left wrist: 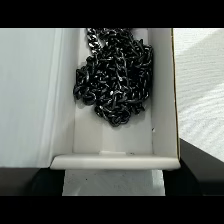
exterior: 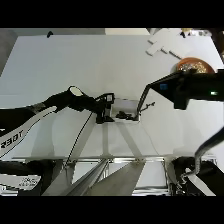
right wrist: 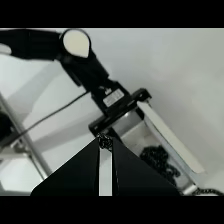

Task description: Fold the box and place the chain.

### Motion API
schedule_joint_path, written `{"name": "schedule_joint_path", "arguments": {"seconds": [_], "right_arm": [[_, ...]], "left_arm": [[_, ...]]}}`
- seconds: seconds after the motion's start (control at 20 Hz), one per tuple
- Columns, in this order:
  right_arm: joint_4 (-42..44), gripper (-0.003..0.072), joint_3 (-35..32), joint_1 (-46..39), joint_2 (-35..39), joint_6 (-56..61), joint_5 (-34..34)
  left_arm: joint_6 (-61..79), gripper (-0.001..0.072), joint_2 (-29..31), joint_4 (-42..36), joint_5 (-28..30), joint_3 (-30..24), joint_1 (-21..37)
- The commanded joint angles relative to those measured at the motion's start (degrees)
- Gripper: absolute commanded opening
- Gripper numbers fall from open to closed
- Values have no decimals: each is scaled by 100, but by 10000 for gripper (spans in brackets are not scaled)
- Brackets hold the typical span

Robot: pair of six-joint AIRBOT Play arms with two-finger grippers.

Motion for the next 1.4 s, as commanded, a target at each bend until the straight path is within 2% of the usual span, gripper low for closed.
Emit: {"name": "schedule_joint_path", "arguments": {"seconds": [0.0, 0.25, 0.45, 0.65, 0.95, 1.0, 1.05, 1.1, 1.35], "right_arm": [[-662, 17, -2, 527, -669, -136, -81], [-1082, 17, -63, 754, -1456, -96, -136], [-1250, 18, -470, 916, -1823, -96, -173], [-1246, 18, -881, 916, -1912, -96, -529], [-1250, 19, -920, 1143, -1912, -96, -658], [-1255, 45, -920, 1228, -1912, -87, -778], [-1272, 122, -920, 1281, -1912, 4, -951], [-1329, 161, -920, 1292, -1912, 153, -1064], [-1794, 162, -916, 1290, -1823, 450, -892]], "left_arm": [[2, 99, 2, 2, 2, 0, -2], [0, 99, 2, 2, 2, 0, -2], [2, 99, 2, 2, 0, 0, -2], [2, 99, 2, 2, 0, 0, -2], [0, 99, 2, 2, 2, 0, -2], [2, 99, 2, 2, 2, 0, -2], [0, 99, 2, 2, 2, 0, -2], [2, 99, 2, 2, 2, 0, -2], [2, 99, 2, 2, 2, 0, -2]]}}
